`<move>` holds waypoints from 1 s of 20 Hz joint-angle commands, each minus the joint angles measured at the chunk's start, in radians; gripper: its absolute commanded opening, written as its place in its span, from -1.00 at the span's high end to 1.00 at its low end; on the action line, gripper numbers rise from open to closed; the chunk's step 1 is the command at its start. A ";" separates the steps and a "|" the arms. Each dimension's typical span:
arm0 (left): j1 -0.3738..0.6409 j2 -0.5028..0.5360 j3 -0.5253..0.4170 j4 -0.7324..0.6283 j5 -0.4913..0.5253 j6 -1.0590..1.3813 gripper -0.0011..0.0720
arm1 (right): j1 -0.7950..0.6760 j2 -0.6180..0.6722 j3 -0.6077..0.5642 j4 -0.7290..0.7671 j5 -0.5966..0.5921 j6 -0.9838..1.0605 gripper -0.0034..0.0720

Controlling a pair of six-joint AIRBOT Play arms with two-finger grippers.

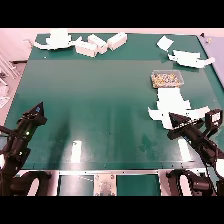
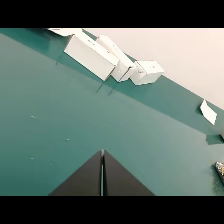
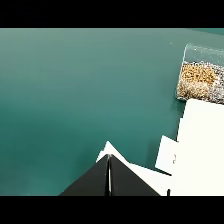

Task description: Fold the box and place the chain.

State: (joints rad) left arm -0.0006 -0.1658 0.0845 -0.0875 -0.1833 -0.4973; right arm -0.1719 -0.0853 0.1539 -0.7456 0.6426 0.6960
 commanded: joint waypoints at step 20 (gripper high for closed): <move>0.000 -0.001 0.000 0.000 0.000 0.000 0.91 | -0.568 -1.002 0.842 -0.320 0.492 0.167 0.13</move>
State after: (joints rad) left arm -0.0006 -0.1658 0.0845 -0.0875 -0.1833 -0.4973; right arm -0.6495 -0.9154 0.8421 -1.0370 0.9546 0.8627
